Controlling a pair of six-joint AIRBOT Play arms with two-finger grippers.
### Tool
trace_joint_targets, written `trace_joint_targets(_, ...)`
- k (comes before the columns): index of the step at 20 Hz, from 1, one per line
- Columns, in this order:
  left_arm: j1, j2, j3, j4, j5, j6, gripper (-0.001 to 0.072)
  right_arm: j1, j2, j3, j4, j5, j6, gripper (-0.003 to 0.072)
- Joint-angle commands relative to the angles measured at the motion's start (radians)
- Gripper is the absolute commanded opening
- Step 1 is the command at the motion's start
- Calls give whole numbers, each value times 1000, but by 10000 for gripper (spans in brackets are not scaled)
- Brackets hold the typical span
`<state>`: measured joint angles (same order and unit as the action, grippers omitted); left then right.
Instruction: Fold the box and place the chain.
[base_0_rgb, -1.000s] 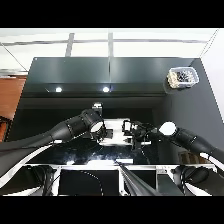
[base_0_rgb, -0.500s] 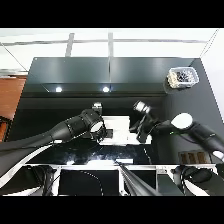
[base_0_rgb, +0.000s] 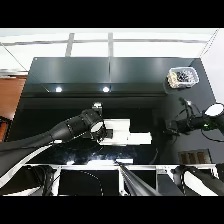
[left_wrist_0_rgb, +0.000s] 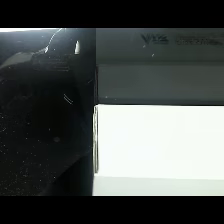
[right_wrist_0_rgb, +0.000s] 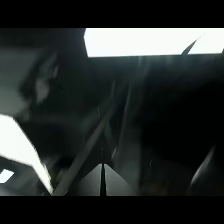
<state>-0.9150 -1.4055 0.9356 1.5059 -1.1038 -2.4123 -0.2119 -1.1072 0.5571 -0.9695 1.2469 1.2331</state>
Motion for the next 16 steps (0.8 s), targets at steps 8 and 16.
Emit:
trace_joint_targets(8,0,0,1,1,-1,0,27,191,-205,-24,146,-11,-80,20)
trace_joint_targets(16,0,0,1,1,-1,0,27,241,-231,-24,491,-19,-380,20)
